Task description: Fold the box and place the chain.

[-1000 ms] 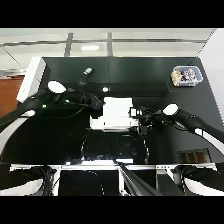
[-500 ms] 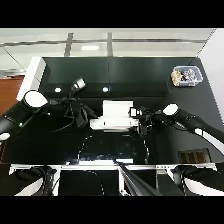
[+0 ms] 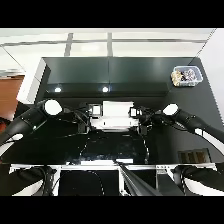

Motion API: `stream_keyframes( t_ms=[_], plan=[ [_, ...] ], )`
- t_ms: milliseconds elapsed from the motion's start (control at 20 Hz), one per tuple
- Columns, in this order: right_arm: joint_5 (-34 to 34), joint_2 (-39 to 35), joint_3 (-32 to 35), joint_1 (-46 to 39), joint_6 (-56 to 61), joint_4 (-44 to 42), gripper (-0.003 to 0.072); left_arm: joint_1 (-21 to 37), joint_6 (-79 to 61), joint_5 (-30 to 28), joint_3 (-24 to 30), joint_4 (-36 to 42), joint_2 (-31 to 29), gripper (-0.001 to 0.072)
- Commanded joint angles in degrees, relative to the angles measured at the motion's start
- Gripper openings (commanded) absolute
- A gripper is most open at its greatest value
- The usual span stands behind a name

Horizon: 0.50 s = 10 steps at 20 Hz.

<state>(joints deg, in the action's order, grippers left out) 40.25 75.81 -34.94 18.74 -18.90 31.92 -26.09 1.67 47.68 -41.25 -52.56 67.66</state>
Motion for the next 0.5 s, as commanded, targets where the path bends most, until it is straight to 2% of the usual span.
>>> stream_keyframes(
  t_ms=[0, 100, 250, 400, 450],
  plan=[
    [0.0, 0.04, -0.04, 0.0, 0.0, -0.02, 0.0493, -1.07, -1.38, 1.03, -1.84, 0.94, 2.99, 0.0692],
    [0.0, 0.04, -0.04, 0.0, 0.0, -0.02, 0.0493, -1.05, -1.27, -1.07, -2.93, 1.03, 4.52, 0.0692],
    [0.0, 0.04, -0.04, 0.0, 0.0, -0.02, 0.0493, -1.07, -1.29, 0.76, -4.28, 1.01, 7.34, 0.067],
    [0.0, 0.04, -0.04, 0.0, 0.0, -0.02, 0.0493, -1.07, -1.29, 1.11, -4.46, 0.98, 8.2, 0.0312],
    [0.0, 0.04, -0.04, 0.0, 0.0, -0.02, 0.0493, -1.07, -1.29, 1.53, -4.79, 1.05, 8.2, 0.0216]
  ],
)
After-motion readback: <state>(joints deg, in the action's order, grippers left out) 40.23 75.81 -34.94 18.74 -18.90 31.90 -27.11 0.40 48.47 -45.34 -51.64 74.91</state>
